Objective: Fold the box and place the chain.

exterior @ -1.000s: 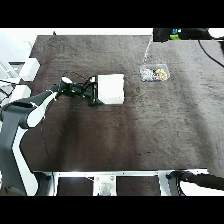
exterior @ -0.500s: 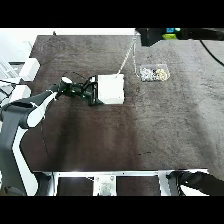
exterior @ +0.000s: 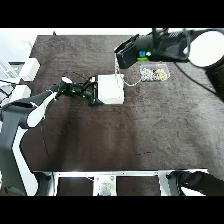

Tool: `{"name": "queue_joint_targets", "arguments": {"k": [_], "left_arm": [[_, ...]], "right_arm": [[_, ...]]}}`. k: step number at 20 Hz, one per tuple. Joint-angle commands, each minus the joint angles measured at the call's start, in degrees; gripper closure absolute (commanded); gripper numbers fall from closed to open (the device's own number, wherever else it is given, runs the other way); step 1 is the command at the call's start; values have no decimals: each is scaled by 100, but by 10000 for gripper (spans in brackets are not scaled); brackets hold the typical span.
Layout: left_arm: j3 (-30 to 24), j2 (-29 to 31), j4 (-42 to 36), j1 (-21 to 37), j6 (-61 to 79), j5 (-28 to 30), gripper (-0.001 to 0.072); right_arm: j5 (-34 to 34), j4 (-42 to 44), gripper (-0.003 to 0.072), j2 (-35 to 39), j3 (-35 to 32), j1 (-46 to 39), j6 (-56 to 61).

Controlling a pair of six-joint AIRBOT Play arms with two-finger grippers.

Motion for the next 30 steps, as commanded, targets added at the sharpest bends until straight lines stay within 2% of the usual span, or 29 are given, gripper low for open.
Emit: {"name": "queue_joint_targets", "arguments": {"k": [1, 6, 11, 14, 15, 16, 19, 23, 25, 27, 30], "left_arm": [[-2, 0, 0, 0, 0, -2, 181], [-2, 0, 0, 2, 0, -2, 181], [-2, 0, 0, 0, 0, -2, 181], [-2, 0, 0, 0, 0, -2, 181], [-2, 0, 0, 0, 0, -2, 181], [-2, 0, 0, 0, 0, -2, 181], [-2, 0, 0, 2, 0, -2, 181], [-2, 0, 0, 2, 0, -2, 181], [-2, 0, 0, 0, 0, -2, 181], [-2, 0, 0, 0, 2, 0, 181], [-2, 0, 0, 0, 2, 0, 181]], "right_arm": [[-896, 83, 678, -15, -662, 35, 240], [-1766, 81, 678, -444, -1344, 24, 457], [-2210, 83, 678, -1458, -1838, 24, 629], [-2291, 81, 674, -2052, -1897, 24, 627], [-2284, 81, 559, -2142, -1897, 7, 627], [-2275, 63, 370, -2140, -1895, -20, 625], [-2232, 61, 349, -1919, -1891, -236, 625], [-1803, -166, 345, -1390, -1893, -874, 625], [-1757, -173, 125, -1384, -1919, -1379, 715], [-1790, -131, 125, -1563, -1934, -1904, 933], [-1904, 428, 125, -2065, -1875, -2603, 966]]}}
